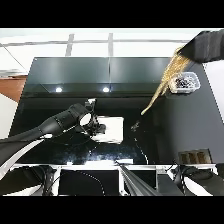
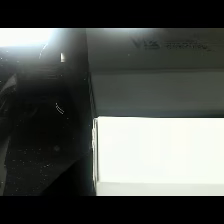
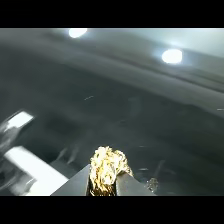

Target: Fold the box and place the chain.

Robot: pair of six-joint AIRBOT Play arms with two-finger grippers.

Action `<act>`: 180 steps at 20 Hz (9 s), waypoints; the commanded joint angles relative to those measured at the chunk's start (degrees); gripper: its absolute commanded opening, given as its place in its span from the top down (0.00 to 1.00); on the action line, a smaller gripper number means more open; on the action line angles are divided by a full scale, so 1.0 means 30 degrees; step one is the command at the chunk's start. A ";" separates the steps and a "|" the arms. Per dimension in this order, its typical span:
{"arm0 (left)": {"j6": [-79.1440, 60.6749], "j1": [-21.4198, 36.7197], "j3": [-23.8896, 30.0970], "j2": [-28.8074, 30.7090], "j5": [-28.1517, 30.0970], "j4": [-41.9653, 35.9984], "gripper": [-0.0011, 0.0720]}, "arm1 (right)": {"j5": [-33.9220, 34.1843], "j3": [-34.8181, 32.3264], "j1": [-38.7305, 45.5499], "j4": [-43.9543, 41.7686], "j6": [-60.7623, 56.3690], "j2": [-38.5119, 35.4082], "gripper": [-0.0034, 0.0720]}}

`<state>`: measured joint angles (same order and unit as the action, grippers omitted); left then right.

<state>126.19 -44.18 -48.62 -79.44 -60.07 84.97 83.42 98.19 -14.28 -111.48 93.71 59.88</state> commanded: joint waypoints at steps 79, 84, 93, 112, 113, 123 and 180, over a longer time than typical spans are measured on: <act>-4.2876 1.2189 0.5195 0.6120 -0.0197 -1.4105 0.02 | -0.6521 -1.6349 -0.1989 0.6186 -0.3869 -0.2594 0.01; -4.6067 1.1584 0.5122 0.3490 -0.0685 -1.5183 0.01 | -0.6747 -1.6349 -0.1989 0.6186 -0.3869 -0.2594 0.01; -4.8275 1.0950 0.5056 0.1610 -0.0430 -1.7318 0.01 | -0.7388 -1.6356 -0.1989 0.6186 -0.3883 -0.2594 0.01; -4.7510 0.9260 0.4852 0.1603 0.2178 -1.7544 0.01 | -0.7606 -1.6393 -0.1989 0.6171 -0.3883 -0.2586 0.01; -4.7546 0.9260 0.4852 0.1603 0.2310 -1.7544 0.01 | -0.7592 -1.6393 -0.1989 0.6171 -0.3883 -0.2586 0.01; -4.7998 0.9216 0.3942 0.1588 0.2237 -1.7435 0.01 | -0.7599 -1.6393 -0.1989 0.6171 -0.3883 -0.2586 0.01; -4.7430 0.7359 0.3818 0.1027 0.3177 -1.7136 0.02 | -0.7657 -1.6393 -0.1989 0.6186 -0.3891 -0.2586 0.01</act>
<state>-16.12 -22.06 -37.10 -76.34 -50.52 33.93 60.45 49.01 -20.23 -92.92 82.06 52.12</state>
